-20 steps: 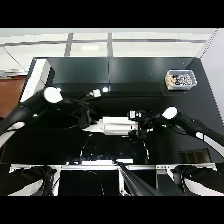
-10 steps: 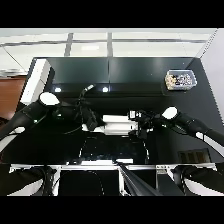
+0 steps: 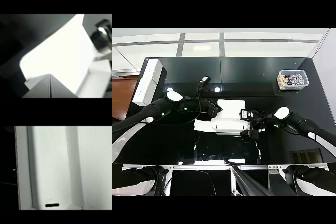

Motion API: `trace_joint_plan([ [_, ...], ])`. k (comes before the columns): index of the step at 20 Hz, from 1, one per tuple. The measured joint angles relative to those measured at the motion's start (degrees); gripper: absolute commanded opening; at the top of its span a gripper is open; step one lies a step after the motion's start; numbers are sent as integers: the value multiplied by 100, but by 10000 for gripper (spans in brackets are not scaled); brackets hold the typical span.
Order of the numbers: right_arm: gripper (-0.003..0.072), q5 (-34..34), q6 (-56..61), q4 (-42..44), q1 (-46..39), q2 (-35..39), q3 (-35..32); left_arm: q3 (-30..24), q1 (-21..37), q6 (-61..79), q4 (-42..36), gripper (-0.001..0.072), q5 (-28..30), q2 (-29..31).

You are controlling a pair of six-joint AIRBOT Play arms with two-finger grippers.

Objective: Fold the box and place the chain.

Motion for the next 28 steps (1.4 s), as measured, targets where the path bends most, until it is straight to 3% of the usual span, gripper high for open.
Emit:
trace_joint_plan([
  [7, 176, 2, -20, -11, 0, 0, 0, 140, -15, -24, 549, 21, -297, -280],
  [12, 177, 2, -15, -9, 0, 0, 0, 234, 385, -216, 1266, 23, -540, 752],
  [16, 177, 2, -13, -7, 0, 0, 0, -431, 625, 647, 1353, 26, -1099, 1617],
  [17, 177, 2, -13, -7, 0, 0, 0, -619, 643, 1102, 1351, 112, -1279, 1707],
  [19, 176, 0, -11, -4, 0, 0, 0, -951, 675, 2037, 1443, 709, -1438, 1788],
  [23, 177, 0, -7, -2, 0, 0, 0, -1300, 592, 3569, 1657, 706, -1014, 1698],
  [28, 177, 0, -7, 0, 0, 0, 0, -1296, 216, 4579, 1646, 702, -455, 1325],
])
